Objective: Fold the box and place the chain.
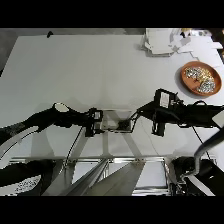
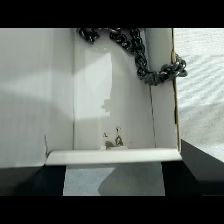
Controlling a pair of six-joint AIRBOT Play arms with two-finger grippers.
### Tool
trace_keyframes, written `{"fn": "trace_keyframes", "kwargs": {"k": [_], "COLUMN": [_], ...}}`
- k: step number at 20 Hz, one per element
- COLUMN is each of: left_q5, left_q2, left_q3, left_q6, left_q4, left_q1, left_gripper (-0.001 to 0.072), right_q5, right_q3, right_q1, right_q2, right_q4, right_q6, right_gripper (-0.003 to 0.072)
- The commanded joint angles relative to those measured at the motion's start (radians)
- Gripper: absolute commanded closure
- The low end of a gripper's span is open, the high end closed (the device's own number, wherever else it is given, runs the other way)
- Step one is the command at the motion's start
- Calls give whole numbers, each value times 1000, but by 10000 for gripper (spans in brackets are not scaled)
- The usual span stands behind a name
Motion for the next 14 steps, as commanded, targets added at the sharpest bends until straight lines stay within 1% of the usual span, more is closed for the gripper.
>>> {"fn": "trace_keyframes", "kwargs": {"k": [1,6,9,14], "left_q5": [0,0,0,0], "left_q2": [0,0,0,0], "left_q3": [0,0,0,0], "left_q6": [0,0,0,0], "left_q4": [0,0,0,0], "left_q1": [0,0,0,0], "left_gripper": [696,696,696,696], "right_q5": [-29,-72,-91,-162], "right_q3": [32,100,105,116], "right_q1": [0,0,0,0], "right_q2": [18,18,18,18], "right_q4": [129,177,187,264], "right_q6": [-2,-2,-2,-1], "right_gripper": [664,664,664,664]}}
